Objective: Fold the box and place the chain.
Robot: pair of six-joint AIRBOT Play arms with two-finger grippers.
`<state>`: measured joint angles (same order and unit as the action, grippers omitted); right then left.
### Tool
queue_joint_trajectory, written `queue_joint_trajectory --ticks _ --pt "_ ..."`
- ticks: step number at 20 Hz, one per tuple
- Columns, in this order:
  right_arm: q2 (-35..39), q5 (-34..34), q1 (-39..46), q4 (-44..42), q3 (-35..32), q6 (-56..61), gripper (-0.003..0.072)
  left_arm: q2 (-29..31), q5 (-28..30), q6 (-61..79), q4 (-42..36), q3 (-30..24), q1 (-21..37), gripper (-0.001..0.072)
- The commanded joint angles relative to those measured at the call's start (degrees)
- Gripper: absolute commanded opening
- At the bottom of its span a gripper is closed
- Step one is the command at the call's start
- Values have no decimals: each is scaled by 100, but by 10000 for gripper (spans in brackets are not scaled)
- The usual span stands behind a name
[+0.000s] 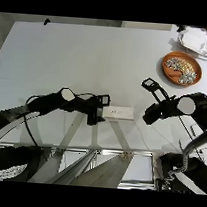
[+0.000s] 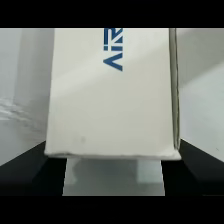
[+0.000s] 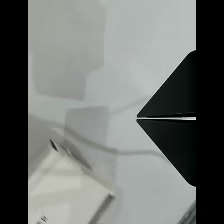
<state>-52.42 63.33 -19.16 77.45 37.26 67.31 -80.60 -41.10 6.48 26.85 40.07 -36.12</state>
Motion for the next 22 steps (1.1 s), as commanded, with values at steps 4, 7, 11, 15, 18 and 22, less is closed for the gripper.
queue_joint_trajectory --ticks 4,7,11,15,18,22 --pt "4 -179 0 35 4 39 12 1381 455 -1397 772 4 1239 7" --pt "4 -136 0 33 4 42 12 1788 310 -2632 1698 4 2306 6" --pt "4 -125 0 31 4 39 12 1947 -166 -3696 2669 2 3770 5" --pt "4 -131 0 31 4 39 12 1923 -282 -4474 3508 -85 5034 5" --pt "4 -151 0 31 4 37 12 1825 -319 -5038 3862 -238 5775 5" --pt "4 -162 0 28 4 46 12 1711 -407 -5066 3888 -520 6220 6"
